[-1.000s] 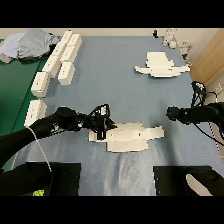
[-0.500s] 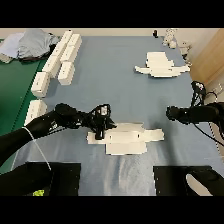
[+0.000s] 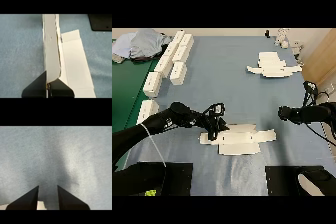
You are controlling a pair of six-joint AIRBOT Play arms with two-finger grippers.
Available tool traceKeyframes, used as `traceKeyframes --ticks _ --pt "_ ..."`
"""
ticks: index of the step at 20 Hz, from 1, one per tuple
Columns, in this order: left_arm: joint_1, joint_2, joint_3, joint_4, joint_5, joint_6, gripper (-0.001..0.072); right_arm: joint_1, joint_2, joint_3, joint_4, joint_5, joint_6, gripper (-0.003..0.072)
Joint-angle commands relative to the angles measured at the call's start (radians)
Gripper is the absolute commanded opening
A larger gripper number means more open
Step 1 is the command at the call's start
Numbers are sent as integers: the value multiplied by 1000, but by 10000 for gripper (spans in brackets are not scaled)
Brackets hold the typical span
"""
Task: Fold the box.
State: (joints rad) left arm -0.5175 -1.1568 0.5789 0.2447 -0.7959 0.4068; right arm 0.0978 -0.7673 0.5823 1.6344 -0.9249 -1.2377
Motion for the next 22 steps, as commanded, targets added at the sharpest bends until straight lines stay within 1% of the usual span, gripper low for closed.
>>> traceKeyframes --ticks 1,3,5,6,7,8,9,11,12,14,16,17,18,19,21,22 --pt "2 -20 1 -1 2 -4 12 0 0 0 5 0 0 379" --pt "4 -20 1 0 13 -4 12 0 0 0 13 0 0 378" --pt "3 -20 1 3 27 -4 12 1 0 0 74 -10 -12 347" --pt "3 -20 1 3 31 -4 12 2 0 0 139 -26 -57 214" --pt "3 -20 1 3 31 -4 13 8 0 0 227 -62 -142 58" --pt "3 -20 1 2 30 -4 13 18 0 0 306 -107 -220 2" --pt "3 -20 1 3 30 -4 13 46 2 0 365 -159 -278 0" --pt "2 -20 1 3 29 -4 12 144 16 -5 369 -230 -293 0" --pt "2 -20 1 2 29 -4 13 219 31 -16 365 -246 -331 0" --pt "2 -20 1 2 29 -5 12 389 68 -53 338 -231 -434 -1" --pt "2 -20 1 2 29 -4 12 557 96 -94 254 -187 -461 6" --pt "2 -20 1 2 29 -4 12 632 95 -110 219 -174 -488 211" --pt "2 -20 1 2 29 -4 12 697 86 -123 181 -153 -526 511" --pt "2 -20 1 2 29 -4 12 750 72 -130 146 -127 -565 621" --pt "2 -20 1 2 29 -4 12 835 28 -131 72 -75 -639 686" --pt "1 -20 1 2 29 -4 12 867 3 -131 40 -49 -668 686"
